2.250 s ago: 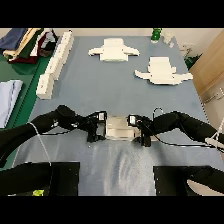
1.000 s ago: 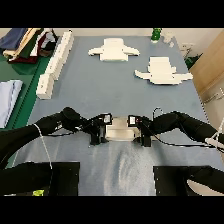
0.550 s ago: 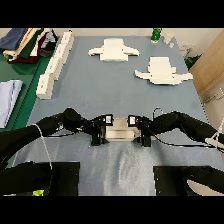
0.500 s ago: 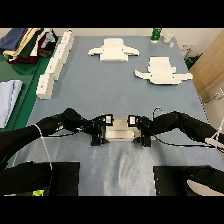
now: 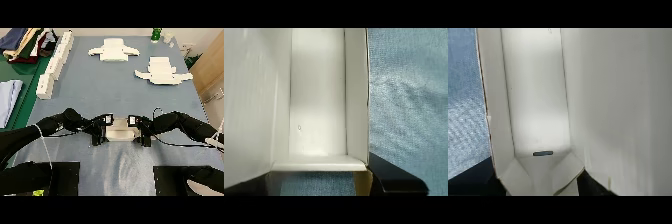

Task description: Fold the box.

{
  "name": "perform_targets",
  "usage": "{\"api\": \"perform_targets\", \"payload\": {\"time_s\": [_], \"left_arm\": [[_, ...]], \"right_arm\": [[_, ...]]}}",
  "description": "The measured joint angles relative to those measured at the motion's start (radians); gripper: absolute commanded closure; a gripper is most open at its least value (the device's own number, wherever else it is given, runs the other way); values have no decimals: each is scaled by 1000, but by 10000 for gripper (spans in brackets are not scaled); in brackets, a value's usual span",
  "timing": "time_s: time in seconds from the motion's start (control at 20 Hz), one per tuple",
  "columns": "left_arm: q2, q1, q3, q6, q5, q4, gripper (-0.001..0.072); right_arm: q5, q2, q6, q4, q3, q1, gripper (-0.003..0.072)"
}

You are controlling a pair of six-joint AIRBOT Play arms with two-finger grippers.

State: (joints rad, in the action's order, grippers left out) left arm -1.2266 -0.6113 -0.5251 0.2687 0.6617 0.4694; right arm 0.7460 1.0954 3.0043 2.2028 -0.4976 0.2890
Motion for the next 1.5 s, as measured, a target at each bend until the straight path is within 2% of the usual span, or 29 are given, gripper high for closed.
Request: {"api": "perform_targets", "payload": {"time_s": [0.85,0.9,0.95,1.2,1.5], "left_arm": [[0,0,0,0,0,2,322],[0,0,0,0,0,2,322],[0,0,0,0,0,2,322],[0,0,0,0,3,2,322],[0,0,0,0,2,2,322]], "right_arm": [[3,0,0,4,0,0,293],[4,0,0,4,0,0,206],[6,0,0,4,0,0,-34],[18,-4,-52,-3,0,0,-34],[68,-89,-220,-188,-29,0,-34]]}}
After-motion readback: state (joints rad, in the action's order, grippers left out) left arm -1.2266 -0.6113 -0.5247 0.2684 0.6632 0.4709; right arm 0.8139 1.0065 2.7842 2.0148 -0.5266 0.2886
